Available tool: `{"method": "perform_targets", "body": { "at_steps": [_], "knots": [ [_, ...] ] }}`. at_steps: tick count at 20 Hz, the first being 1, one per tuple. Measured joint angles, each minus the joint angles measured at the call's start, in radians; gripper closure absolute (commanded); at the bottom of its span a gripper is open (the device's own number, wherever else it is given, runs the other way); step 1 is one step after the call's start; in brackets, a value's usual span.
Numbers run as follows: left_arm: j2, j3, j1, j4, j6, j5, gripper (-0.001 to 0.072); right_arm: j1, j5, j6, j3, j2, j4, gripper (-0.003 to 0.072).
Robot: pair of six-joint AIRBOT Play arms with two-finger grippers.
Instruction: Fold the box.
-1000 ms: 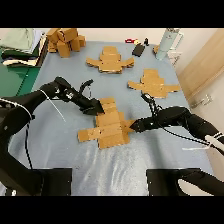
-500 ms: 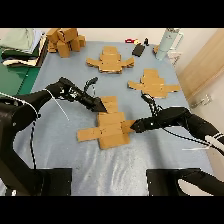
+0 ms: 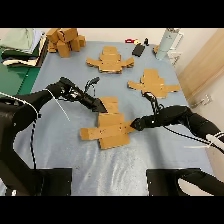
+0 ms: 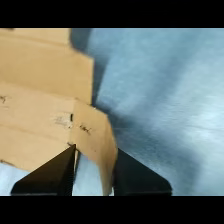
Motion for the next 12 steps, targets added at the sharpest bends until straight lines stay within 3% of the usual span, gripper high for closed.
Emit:
{"method": "perform_targets", "body": {
  "at_steps": [6,8,12],
  "knots": [
    [0.12,-0.049,-0.093,-0.01,0.229,0.086,0.07,-0.106,-0.013,0.265,0.109,0.0,-0.146,0.0362],
    [0.187,-0.109,-0.131,-0.041,0.345,0.152,0.07,-0.132,-0.013,0.325,0.141,0.0,-0.168,0.0665],
    [0.299,-0.247,-0.194,-0.108,0.592,0.292,0.0699,-0.15,0.001,0.38,0.17,0.0,-0.182,0.0682]
  ]
}}
